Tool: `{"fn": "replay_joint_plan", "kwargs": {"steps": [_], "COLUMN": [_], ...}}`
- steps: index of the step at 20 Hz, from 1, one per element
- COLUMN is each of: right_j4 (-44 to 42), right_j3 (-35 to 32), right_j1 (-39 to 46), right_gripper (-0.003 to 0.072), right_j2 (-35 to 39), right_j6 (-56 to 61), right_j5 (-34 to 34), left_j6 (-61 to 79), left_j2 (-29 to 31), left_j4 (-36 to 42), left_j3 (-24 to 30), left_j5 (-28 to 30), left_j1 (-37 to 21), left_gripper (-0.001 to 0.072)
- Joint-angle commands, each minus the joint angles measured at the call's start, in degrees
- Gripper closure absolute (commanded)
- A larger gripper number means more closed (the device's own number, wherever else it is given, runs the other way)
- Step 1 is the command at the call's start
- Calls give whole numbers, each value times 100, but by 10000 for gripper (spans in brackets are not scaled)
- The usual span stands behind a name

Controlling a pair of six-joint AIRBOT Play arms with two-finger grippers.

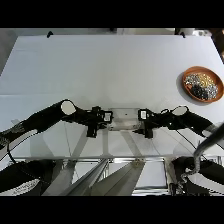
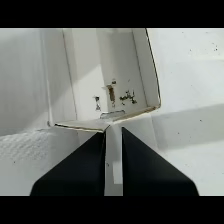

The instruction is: Fold the box and place the chain.

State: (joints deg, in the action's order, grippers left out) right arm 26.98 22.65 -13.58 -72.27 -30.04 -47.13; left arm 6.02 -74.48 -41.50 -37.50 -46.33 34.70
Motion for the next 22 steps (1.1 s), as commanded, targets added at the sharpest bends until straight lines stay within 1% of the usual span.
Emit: {"fn": "replay_joint_plan", "kwargs": {"steps": [1, 4, 8, 11, 15, 19, 22], "right_j4": [-2, 0, -2, -2, -2, -2, -2], "right_j3": [4, 4, 4, 4, 4, 4, 4], "right_j1": [-2, -2, -2, -2, -2, -2, -2], "right_gripper": [278, 278, 278, 278, 278, 278, 278], "right_j2": [0, 0, 0, 0, 0, 0, 0], "right_j6": [2, 2, 2, 2, 2, 2, 2], "right_j5": [-2, -2, -2, -2, -2, -2, -2], "left_j6": [2, 4, 7, 7, 0, 0, 0], "left_j2": [-4, -4, -142, -201, -201, -201, -205], "left_j4": [98, 116, 140, 229, 328, 378, 378], "left_j3": [2, 2, 2, 2, 2, 2, 2], "left_j5": [72, 79, 284, 317, 581, 953, 1084], "left_j1": [4, 90, 330, 363, 393, 636, 807], "left_gripper": [606, 604, 599, 599, 599, 599, 598]}}
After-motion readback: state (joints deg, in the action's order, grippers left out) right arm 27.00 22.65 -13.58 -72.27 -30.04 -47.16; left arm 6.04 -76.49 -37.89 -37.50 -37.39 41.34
